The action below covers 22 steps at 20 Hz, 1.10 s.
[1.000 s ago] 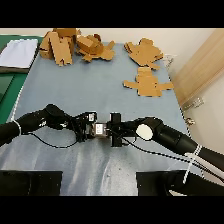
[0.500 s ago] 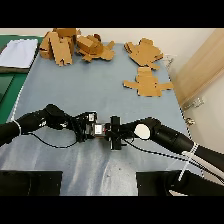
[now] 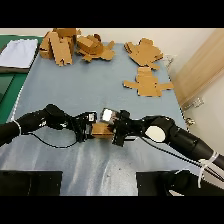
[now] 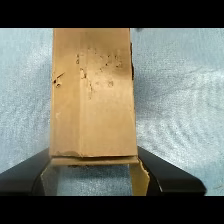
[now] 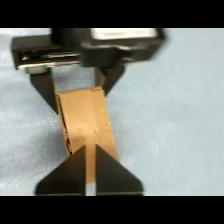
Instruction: Fold the box.
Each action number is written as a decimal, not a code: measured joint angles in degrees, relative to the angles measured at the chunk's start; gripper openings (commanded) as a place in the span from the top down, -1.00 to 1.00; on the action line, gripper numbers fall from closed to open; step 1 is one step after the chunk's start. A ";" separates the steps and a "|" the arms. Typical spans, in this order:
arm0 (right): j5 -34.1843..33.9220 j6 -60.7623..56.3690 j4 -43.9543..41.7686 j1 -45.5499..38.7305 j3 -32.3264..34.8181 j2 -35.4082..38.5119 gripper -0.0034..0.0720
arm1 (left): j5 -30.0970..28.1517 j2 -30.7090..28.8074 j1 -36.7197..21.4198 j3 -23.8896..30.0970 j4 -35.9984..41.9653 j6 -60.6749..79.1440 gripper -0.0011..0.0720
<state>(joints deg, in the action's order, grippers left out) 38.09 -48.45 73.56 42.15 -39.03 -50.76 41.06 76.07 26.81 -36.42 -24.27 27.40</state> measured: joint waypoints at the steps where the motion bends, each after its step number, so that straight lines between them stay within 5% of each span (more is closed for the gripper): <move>1: 0.07 -7.28 0.74 -0.59 0.07 1.20 0.91 | 0.00 0.00 0.00 0.00 0.00 0.00 -0.14; 5: -4.17 -34.67 -2.62 -1.79 3.02 4.00 0.91 | 0.00 0.00 0.00 0.00 0.00 0.00 -0.14; 8: -15.17 -45.86 -16.17 -1.01 8.44 4.68 0.91 | -0.02 0.00 0.00 0.00 0.00 -0.02 -0.14; 13: -32.00 -52.50 -37.86 4.66 15.21 4.46 0.91 | -0.04 0.00 0.00 0.00 0.02 -0.02 -0.14; 22: -37.62 -54.51 -45.31 7.45 17.07 -2.58 0.91 | -0.13 0.00 0.00 0.00 0.02 -0.02 -0.14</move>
<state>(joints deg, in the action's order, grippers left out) 0.47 -102.96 28.25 49.60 -21.96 -53.34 40.93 76.07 26.81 -36.42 -24.25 27.38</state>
